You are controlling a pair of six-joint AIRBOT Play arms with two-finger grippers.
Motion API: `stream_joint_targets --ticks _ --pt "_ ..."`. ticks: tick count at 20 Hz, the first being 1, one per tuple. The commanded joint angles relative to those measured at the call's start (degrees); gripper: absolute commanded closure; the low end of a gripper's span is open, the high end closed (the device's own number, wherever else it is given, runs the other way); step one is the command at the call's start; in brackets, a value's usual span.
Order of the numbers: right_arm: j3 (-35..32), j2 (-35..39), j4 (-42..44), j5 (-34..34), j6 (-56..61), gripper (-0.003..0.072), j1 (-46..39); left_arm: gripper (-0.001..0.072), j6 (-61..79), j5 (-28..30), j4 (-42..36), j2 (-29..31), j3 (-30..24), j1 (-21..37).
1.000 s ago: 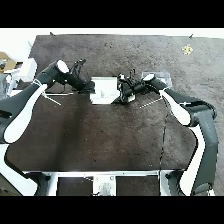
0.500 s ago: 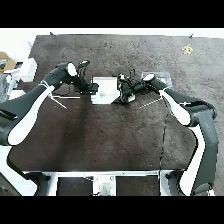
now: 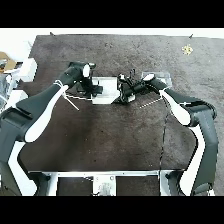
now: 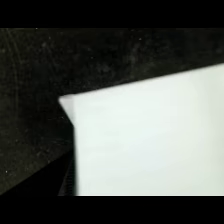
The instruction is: Fold the box and place the chain.
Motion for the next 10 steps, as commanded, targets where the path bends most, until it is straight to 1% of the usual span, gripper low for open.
stream_joint_targets --ticks 1,3,5,6,7,8,10 --pt "0.00 0.00 0.02 0.02 0.00 0.0250 -0.02 0.0428 -7.63 -6.62 8.63 -3.63 4.76 -2.89" --pt "0.00 0.00 0.02 0.04 0.00 0.0250 -0.02 0.0429 -10.32 -7.15 11.17 -5.03 6.19 -3.96" --pt "0.00 0.00 0.00 0.02 0.02 0.0250 -0.02 0.0431 -12.15 -7.19 11.26 -5.51 6.56 -4.07" --pt "0.00 0.00 0.02 0.02 0.02 0.0250 -0.02 0.0470 -12.68 -7.06 11.30 -5.51 6.60 -4.04" --pt "0.00 0.00 0.00 0.02 0.00 0.0249 -0.02 0.0471 -13.38 -6.93 11.30 -5.51 6.60 -4.04" --pt "0.00 0.00 0.00 0.02 0.02 0.0249 -0.02 0.0489 -13.64 -6.58 11.30 -5.51 6.60 -4.04" --pt "0.00 0.00 0.00 0.02 0.00 0.0249 -0.02 0.0490 -13.64 -5.55 11.17 -5.53 6.60 -4.04"
